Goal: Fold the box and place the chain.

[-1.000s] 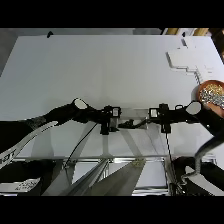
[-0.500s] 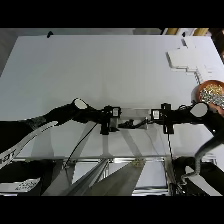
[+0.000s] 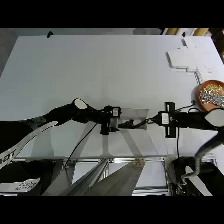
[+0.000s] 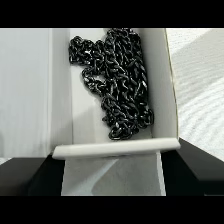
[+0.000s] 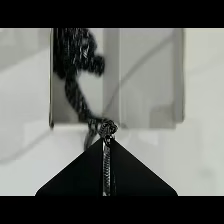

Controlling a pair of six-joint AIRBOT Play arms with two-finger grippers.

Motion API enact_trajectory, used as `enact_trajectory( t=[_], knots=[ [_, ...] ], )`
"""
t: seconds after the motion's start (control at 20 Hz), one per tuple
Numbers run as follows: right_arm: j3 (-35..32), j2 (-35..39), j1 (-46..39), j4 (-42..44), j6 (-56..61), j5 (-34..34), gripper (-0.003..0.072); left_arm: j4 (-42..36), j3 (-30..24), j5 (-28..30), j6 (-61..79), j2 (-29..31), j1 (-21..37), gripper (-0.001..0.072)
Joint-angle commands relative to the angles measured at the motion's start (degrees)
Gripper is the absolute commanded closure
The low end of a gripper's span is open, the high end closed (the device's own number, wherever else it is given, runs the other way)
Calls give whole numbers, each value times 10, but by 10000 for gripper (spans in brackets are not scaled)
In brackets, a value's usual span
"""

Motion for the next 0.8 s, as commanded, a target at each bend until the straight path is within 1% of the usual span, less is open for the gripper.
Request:
enact_trajectory(
  t=[0.0, 0.15, 0.25, 0.4, 0.5, 0.6, 0.7, 0.75],
  knots=[
    [1, 38, 0, 123, -15, 23, 670, 0, 0, 0, 0, 0, 0, 501],
    [1, 35, 2, 194, -48, 22, 671, 0, 0, 0, 0, 0, 0, 501],
    [1, 30, 38, 205, -51, 4, 671, 0, 0, 0, 0, 0, 0, 501],
    [1, 16, 125, 180, -50, -75, 670, 0, 0, 0, 0, 0, 0, 501],
    [1, -7, 165, 165, -45, -126, 670, 0, 0, 0, 0, 0, 0, 501],
    [1, -40, 183, 161, -45, -142, 670, 0, 0, 0, 0, 0, 0, 501],
    [1, -71, 184, 152, -42, -142, 666, 0, 0, 0, 0, 0, 0, 501],
    [1, -82, 184, 140, -31, -150, 633, 0, 0, 0, 0, 0, 0, 501]
  ],
)
